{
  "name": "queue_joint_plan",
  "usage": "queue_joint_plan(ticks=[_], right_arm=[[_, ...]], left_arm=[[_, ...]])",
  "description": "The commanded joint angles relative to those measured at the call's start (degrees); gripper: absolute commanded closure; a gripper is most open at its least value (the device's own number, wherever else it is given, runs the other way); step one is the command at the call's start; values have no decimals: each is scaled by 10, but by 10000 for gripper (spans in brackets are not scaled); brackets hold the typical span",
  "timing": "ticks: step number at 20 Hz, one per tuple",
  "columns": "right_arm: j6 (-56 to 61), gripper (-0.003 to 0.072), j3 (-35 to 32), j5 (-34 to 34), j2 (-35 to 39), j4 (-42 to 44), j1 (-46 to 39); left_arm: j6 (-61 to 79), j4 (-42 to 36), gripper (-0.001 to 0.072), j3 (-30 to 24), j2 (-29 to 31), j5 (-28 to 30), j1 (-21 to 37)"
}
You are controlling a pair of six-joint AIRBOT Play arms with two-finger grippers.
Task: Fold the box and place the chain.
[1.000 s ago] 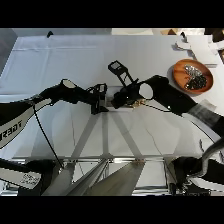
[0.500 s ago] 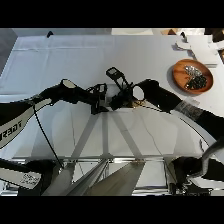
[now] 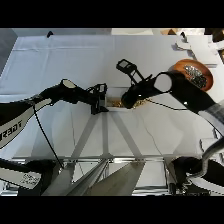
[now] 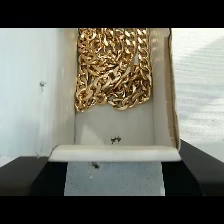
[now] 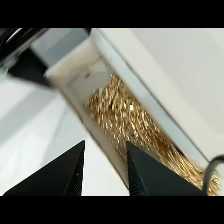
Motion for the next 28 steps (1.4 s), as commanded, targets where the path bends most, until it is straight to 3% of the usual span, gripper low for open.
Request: queue_joint_plan(ticks=[1,3,6,8,16,19,21,28], right_arm=[[-193,391,-38,52,51,66,-73],[-260,389,-59,61,52,65,-119],[-394,319,-87,57,41,65,-169],[-507,209,-104,43,35,66,-188],[-695,200,-115,-40,-53,94,-183],[-713,193,-115,-65,-82,96,-164],[-713,133,-115,-95,-95,98,-152],[-671,174,-115,-115,-122,127,-146]], left_arm=[[0,0,453,0,0,0,0],[0,0,453,0,0,0,0],[0,0,453,0,0,0,0],[0,0,453,0,0,0,0],[0,0,453,0,0,0,0],[0,0,453,0,0,0,0],[0,0,453,0,0,0,0],[0,0,453,0,0,0,0]])
